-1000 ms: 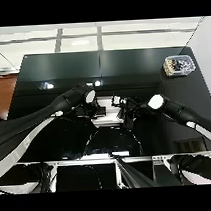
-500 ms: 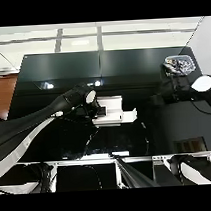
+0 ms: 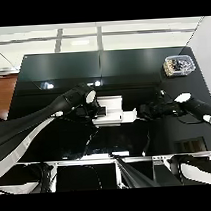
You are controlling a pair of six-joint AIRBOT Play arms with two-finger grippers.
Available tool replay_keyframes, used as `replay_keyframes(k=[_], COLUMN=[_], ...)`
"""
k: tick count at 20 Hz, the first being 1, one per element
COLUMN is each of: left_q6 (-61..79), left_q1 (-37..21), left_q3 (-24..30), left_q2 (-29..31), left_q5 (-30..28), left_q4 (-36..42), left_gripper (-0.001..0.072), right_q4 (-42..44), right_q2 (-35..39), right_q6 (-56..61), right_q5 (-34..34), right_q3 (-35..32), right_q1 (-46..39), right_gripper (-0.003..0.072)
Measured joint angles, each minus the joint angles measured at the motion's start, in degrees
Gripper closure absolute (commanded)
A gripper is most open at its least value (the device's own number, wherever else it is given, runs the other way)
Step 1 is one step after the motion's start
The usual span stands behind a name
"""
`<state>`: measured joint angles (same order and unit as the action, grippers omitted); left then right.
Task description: Fold the box and place the chain.
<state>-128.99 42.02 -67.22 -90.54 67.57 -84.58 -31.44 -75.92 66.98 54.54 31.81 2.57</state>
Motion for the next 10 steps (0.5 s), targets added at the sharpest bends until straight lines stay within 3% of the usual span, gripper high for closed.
replay_keyframes(k=[1, 2, 3, 4, 8, 9, 10], left_q6=[0.00, 0.00, -0.02, -0.02, -0.02, -0.02, -0.02], left_q1=[0.00, 0.00, 0.00, 0.00, 0.00, 0.00, 0.00], left_q3=[0.00, 0.00, 0.00, 0.00, 0.00, 0.00, 0.00], left_q2=[0.00, 0.00, 0.00, 0.00, 0.00, 0.00, 0.00], left_q5=[0.00, 0.00, 0.00, 0.02, 0.00, 0.00, 0.00], left_q4=[0.00, 0.00, 0.00, 0.00, 0.00, 0.00, 0.00], left_gripper=[0.0679, 0.0680, 0.0679, 0.0680, 0.0680, 0.0680, 0.0680], right_q4=[1.22, 2.03, 2.84, 3.58, 4.22, 4.28, 4.35], right_q2=[-0.72, -1.25, -1.57, -1.81, -2.29, -2.34, -2.36], right_q6=[-1.33, -2.49, -3.30, -4.00, -5.64, -5.75, -5.77], right_q5=[-0.09, -0.02, 1.01, 2.47, 8.94, 10.08, 10.88], right_q3=[0.46, 1.16, 2.12, 3.34, 8.90, 10.01, 10.99], right_q1=[1.11, 1.99, 2.47, 2.86, 3.72, 4.13, 4.83], right_gripper=[0.0662, 0.0557, 0.0235, -0.0004, 0.0003, 0.0039, 0.0143])
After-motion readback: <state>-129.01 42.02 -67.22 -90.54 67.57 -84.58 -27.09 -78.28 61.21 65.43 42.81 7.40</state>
